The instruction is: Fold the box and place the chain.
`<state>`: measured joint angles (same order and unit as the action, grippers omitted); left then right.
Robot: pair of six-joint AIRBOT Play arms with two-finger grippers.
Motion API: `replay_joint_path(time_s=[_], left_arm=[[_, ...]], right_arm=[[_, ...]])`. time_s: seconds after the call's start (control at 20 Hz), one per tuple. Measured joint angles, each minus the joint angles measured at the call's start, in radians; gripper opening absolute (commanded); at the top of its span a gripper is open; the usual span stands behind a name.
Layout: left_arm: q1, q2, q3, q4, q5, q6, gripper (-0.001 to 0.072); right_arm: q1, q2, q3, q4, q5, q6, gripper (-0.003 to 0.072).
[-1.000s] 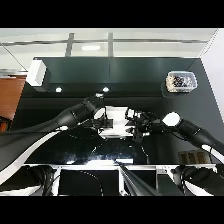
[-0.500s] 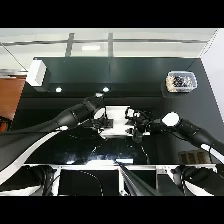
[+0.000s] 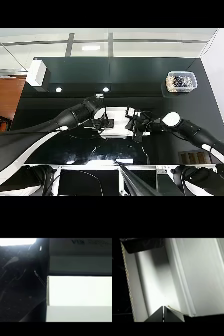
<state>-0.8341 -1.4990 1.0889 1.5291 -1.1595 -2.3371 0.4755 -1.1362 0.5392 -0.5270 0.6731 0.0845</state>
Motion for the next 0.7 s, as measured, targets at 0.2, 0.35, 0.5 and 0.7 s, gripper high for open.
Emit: replay_joint_path(time_s=[0.2, 0.35, 0.5, 0.7], left_arm=[[0.000, 0.000, 0.000, 0.000, 0.000, 0.000, 0.0028], [0.000, 0.000, 0.000, 0.001, 0.000, 0.000, 0.0028], [0.000, 0.000, 0.000, 0.003, -0.001, 0.000, 0.0028], [0.000, 0.000, 0.000, 0.003, -0.001, 0.000, 0.0028]], right_arm=[[-0.152, 0.082, 0.033, -0.067, 0.117, 0.322, 0.0016], [-0.382, 0.140, 0.047, -0.190, 0.190, 0.674, 0.0016], [-0.608, 0.135, 0.043, -0.266, 0.283, 0.971, 0.0015], [-0.673, 0.043, 0.030, -0.292, 0.402, 1.180, 0.0015]])
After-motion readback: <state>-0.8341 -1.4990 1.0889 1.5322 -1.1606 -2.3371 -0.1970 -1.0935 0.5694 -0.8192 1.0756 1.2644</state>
